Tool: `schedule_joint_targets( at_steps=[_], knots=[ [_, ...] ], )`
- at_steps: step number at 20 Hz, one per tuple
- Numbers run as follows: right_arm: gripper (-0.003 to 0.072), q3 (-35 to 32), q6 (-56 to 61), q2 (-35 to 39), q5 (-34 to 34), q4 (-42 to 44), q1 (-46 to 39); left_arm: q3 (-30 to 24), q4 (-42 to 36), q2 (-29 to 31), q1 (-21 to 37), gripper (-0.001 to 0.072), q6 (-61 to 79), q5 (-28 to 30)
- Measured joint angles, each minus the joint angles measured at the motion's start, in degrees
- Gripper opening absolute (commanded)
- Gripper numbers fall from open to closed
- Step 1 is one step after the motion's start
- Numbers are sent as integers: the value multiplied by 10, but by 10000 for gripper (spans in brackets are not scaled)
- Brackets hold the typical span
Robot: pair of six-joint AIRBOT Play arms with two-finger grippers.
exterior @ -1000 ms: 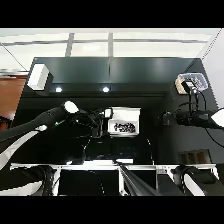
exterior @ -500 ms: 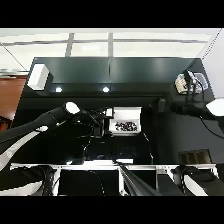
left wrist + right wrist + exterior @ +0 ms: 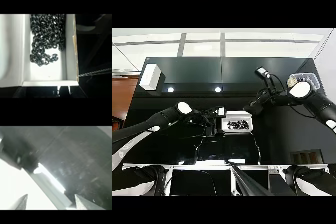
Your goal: Fold the box and place the chain.
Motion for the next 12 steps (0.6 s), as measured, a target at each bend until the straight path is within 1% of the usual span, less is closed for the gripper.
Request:
schedule_joint_targets(
  at_steps=[2,4,8,12],
  knots=[
    [704,10,-48,4,55,-24,3,0,0,0,0,443,0,0],
    [704,6,-86,6,82,-30,6,0,1,0,0,443,-1,0],
    [704,-24,-162,7,91,-19,20,0,1,0,0,443,-2,0],
    [703,-41,-211,8,75,-14,38,0,1,0,0,443,-1,-1]
  ],
)
